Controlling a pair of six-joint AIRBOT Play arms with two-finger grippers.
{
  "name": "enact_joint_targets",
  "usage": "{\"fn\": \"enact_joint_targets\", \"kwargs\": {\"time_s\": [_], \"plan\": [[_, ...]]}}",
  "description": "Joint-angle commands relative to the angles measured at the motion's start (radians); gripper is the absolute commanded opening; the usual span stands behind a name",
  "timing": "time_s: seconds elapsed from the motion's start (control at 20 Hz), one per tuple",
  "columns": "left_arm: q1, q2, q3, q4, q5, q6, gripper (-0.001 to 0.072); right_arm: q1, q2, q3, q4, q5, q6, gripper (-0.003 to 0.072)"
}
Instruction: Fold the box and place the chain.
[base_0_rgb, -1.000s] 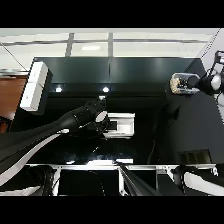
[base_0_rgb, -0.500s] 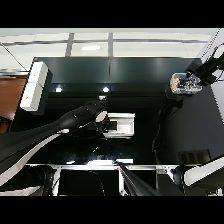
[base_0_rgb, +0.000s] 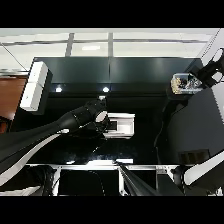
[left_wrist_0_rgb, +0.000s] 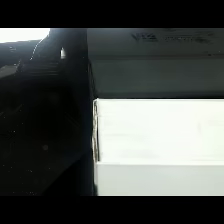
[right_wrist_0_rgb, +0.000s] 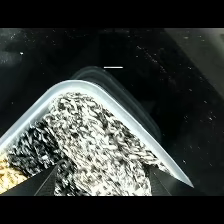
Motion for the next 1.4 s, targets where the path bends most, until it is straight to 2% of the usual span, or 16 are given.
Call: {"fn": "enact_joint_targets", "kwargs": {"time_s": [0.0, 0.15, 0.2, 0.25, 0.3, 0.5, 0.65, 0.95, 1.1, 1.35], "plan": [[0.001, 0.0, 0.0, 0.0, -0.001, 0.0, 0.0031, 0.005, -0.031, 0.002, 0.03, -0.024, -0.021, 0.0622], [0.001, 0.0, 0.0, 0.0, -0.001, 0.0, 0.0031, 0.012, -0.043, 0.002, 0.028, -0.023, -0.021, 0.0373], [0.001, 0.0, 0.0, 0.0, -0.001, 0.0, 0.0031, 0.011, -0.042, 0.002, 0.021, -0.022, -0.021, 0.0245], [0.001, 0.0, 0.0, 0.0, 0.0, 0.0, 0.0031, 0.009, -0.039, 0.002, 0.019, -0.018, -0.021, 0.0031], [0.001, 0.0, 0.0, 0.0, -0.001, 0.0, 0.0031, 0.007, -0.032, 0.006, 0.019, -0.013, -0.032, 0.0012], [0.0, 0.0, 0.0, 0.0, 0.0, 0.0, 0.0031, 0.007, 0.056, 0.011, -0.004, -0.008, -0.205, 0.0011], [0.0, 0.0, 0.0, 0.0, 0.0, 0.0, 0.0031, 0.008, 0.178, 0.011, 0.006, -0.005, -0.391, 0.001], [0.0, 0.0, 0.0, 0.0, 0.001, 0.0, 0.0031, 0.007, 0.44, 0.012, 0.024, -0.062, -0.477, 0.0009], [0.0, 0.0, 0.0, 0.0, 0.001, 0.0, 0.0031, 0.007, 0.525, 0.011, 0.081, -0.063, -0.507, 0.0009], [0.0, 0.0, 0.0, 0.0, 0.002, 0.0, 0.0031, 0.007, 0.652, 0.024, 0.266, -0.071, -0.596, 0.0008]]}}
